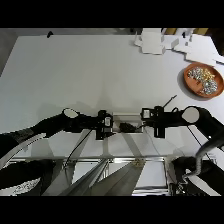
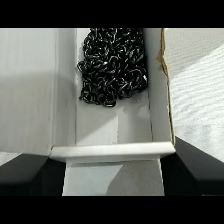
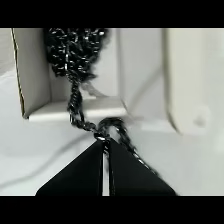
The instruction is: Fold the box and place the chain.
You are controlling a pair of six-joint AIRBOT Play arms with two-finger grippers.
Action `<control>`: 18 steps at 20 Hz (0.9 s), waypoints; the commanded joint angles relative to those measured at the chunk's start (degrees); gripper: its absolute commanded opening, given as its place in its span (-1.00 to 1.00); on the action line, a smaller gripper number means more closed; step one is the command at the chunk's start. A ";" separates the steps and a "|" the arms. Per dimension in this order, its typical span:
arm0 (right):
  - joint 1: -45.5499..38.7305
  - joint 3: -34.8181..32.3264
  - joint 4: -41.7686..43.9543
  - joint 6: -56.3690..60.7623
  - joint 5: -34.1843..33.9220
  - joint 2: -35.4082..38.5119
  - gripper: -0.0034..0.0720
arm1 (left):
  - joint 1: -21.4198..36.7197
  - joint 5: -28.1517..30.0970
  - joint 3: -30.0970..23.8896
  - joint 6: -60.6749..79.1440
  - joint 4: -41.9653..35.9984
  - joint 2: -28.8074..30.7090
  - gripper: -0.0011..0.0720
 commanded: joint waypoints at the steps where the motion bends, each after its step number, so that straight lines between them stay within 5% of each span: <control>1: 0.07 -0.02 -1.53 5.95 1.07 7.52 -0.86 | 0.00 0.02 -0.02 0.02 0.02 0.00 -0.94; 18: 0.11 0.00 18.16 5.25 3.17 11.39 -0.86 | 0.00 0.02 -0.02 0.02 0.02 0.00 -0.94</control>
